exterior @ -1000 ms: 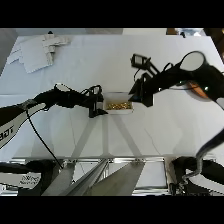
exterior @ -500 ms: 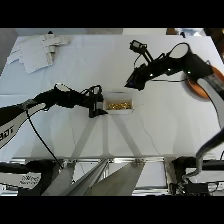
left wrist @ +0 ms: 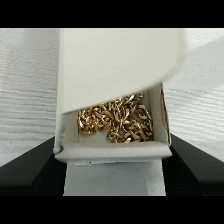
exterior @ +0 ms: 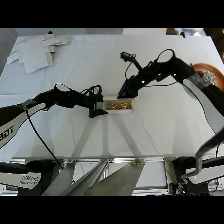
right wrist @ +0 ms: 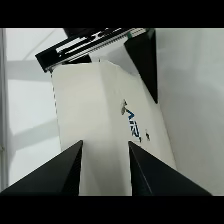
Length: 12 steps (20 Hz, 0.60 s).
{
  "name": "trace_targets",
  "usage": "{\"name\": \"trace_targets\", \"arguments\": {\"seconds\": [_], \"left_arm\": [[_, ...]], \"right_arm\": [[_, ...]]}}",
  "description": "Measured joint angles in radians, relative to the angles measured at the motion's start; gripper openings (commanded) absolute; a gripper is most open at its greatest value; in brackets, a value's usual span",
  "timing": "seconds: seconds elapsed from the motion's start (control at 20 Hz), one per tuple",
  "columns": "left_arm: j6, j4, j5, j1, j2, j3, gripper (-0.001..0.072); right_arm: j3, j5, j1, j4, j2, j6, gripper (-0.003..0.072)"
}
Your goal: Fold the box and place the chain.
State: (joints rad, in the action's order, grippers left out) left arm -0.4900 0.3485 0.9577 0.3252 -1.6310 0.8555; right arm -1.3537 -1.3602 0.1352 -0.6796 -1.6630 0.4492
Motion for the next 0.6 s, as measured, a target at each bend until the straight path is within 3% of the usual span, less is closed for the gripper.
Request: {"name": "trace_targets", "arguments": {"seconds": [0.25,0.6], "left_arm": [[0.0,0.0,0.0,0.0,0.0,0.0,0.0091],[0.0,0.0,0.0,0.0,0.0,0.0,0.0091]], "right_arm": [[0.004,0.053,0.054,-0.113,-0.003,-0.037,0.0338],[0.034,0.123,0.087,-0.152,0.042,-0.106,0.0338]]}}
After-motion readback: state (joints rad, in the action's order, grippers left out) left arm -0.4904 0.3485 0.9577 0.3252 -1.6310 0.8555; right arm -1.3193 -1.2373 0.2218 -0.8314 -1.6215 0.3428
